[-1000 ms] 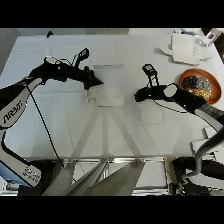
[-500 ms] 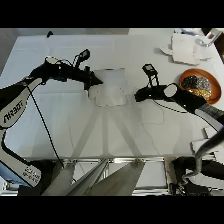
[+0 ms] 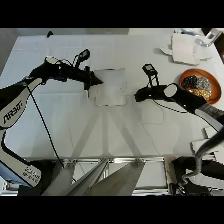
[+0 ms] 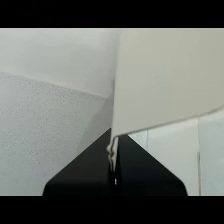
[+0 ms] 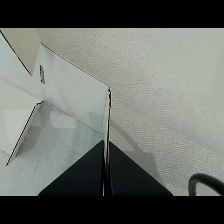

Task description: Fold the box and place the chain.

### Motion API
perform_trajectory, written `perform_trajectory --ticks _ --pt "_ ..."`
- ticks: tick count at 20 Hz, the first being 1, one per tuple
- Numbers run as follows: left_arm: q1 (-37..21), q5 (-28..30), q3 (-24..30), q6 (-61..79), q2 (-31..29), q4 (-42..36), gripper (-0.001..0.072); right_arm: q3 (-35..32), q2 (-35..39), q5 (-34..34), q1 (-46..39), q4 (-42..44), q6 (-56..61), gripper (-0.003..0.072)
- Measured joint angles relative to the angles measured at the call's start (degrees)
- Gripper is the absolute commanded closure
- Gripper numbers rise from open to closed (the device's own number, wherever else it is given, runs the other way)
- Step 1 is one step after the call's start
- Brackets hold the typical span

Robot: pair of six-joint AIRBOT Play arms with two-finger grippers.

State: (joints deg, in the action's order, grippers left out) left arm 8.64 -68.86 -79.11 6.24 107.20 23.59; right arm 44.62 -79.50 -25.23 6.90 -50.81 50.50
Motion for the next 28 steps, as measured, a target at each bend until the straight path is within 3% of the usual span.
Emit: perform_trajectory --ticks 3,4,5,6,7,12,17,20,24,28 --pt "0.0 0.0 0.0 0.0 0.0 0.0 0.0694 0.0 0.0 0.0 0.0 0.0 0.0 0.0672" --pt "0.0 0.0 0.0 0.0 0.0 0.0 0.0694 0.0 0.0 0.1 0.0 0.0 0.0 0.0625" --pt "0.0 0.1 0.0 0.0 0.0 0.0 0.0694 0.0 0.0 0.3 0.0 0.0 0.0 0.0449" --pt "0.0 1.0 0.0 -0.2 0.0 -0.2 0.0694 0.0 0.0 0.4 0.0 -0.1 -0.1 0.0209" --pt "0.0 0.7 0.0 -0.2 0.0 -0.2 0.0694 0.0 0.0 0.6 0.0 -0.1 -0.1 0.0029" --pt "0.0 0.2 0.0 0.0 0.0 0.0 0.0695 0.0 0.8 0.1 0.0 -0.1 0.0 0.0015" --pt "0.0 -0.4 0.0 -3.0 -2.5 0.3 0.07 0.0 6.4 -2.6 0.0 -3.1 1.0 0.0016" --pt "0.0 -1.8 0.0 -9.8 -7.4 6.1 0.07 0.0 12.5 -4.6 0.0 -8.6 5.2 0.0016" --pt "0.0 -9.0 0.0 -16.9 -14.9 17.0 0.0702 0.0 21.7 -6.3 0.0 -15.8 10.9 0.0016" --pt "1.2 -13.8 0.5 -18.7 -18.2 19.3 0.0703 0.0 28.5 -6.8 0.0 -18.7 13.1 0.0017"
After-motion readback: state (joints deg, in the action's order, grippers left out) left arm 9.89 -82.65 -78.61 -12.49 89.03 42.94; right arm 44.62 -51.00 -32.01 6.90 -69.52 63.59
